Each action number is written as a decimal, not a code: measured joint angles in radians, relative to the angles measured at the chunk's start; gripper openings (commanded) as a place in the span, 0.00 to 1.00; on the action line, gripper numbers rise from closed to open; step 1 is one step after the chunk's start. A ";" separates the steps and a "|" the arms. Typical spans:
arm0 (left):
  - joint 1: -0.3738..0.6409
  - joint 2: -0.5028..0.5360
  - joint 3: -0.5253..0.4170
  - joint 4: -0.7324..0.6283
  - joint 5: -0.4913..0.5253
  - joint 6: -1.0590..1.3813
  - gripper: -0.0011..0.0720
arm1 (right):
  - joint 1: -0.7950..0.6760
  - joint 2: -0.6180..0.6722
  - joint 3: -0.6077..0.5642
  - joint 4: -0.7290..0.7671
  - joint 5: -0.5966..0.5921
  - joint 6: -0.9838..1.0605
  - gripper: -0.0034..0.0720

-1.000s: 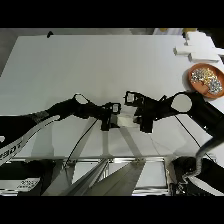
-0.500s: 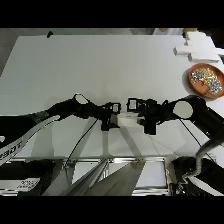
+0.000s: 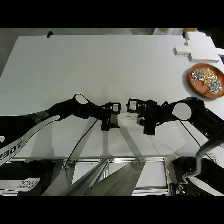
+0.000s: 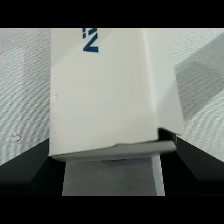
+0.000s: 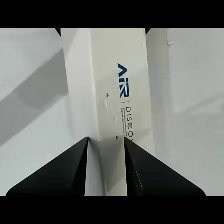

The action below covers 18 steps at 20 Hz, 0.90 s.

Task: Fold the box and place the chain.

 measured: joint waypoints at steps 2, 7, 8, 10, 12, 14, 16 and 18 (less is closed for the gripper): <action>0.000 0.000 0.000 0.000 0.000 0.001 0.11 | 0.000 0.000 -0.005 -0.001 -0.008 0.003 0.34; 0.000 0.000 0.000 0.000 0.000 0.001 0.11 | 0.000 0.000 -0.010 -0.002 -0.020 0.007 0.34; 0.000 0.000 0.000 0.000 0.000 0.001 0.11 | 0.000 0.000 -0.011 -0.002 -0.022 0.007 0.34; 0.000 0.000 0.000 0.000 0.000 0.000 0.11 | 0.000 0.001 -0.011 -0.003 -0.025 0.007 0.33; 0.000 0.000 0.000 0.000 0.001 0.000 0.11 | 0.000 0.003 -0.011 -0.004 -0.029 0.007 0.28; 0.000 0.000 0.000 -0.001 0.001 0.000 0.11 | 0.000 0.004 -0.011 -0.006 -0.037 0.007 0.27; 0.000 0.000 0.000 -0.001 0.001 0.000 0.11 | 0.000 0.006 -0.011 -0.006 -0.037 0.009 0.28; 0.000 0.000 0.000 -0.001 0.001 0.000 0.11 | 0.000 0.008 -0.011 -0.005 -0.035 0.010 0.29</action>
